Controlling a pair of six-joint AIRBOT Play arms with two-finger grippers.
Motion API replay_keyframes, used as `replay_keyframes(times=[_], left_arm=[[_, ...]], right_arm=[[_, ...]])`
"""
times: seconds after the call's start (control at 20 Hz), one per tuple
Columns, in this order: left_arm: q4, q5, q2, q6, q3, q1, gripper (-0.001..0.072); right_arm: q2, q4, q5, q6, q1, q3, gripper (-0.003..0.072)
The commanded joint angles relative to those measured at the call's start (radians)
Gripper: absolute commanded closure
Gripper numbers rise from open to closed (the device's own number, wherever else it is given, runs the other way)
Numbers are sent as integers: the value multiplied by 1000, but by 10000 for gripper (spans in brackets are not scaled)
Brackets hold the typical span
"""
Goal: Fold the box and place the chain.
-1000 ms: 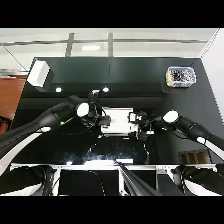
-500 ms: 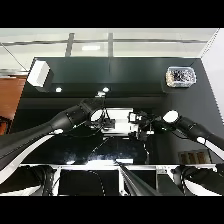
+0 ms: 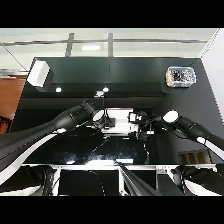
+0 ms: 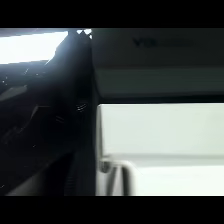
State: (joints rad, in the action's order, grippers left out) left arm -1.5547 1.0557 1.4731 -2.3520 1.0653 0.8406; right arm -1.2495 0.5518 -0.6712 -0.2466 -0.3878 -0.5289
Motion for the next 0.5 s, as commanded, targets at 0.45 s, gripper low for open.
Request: replay_keyframes(times=[0.45], left_arm=[[42,34,31,-13,50,5,684]], right_arm=[[0,0,0,0,-1,0,496]])
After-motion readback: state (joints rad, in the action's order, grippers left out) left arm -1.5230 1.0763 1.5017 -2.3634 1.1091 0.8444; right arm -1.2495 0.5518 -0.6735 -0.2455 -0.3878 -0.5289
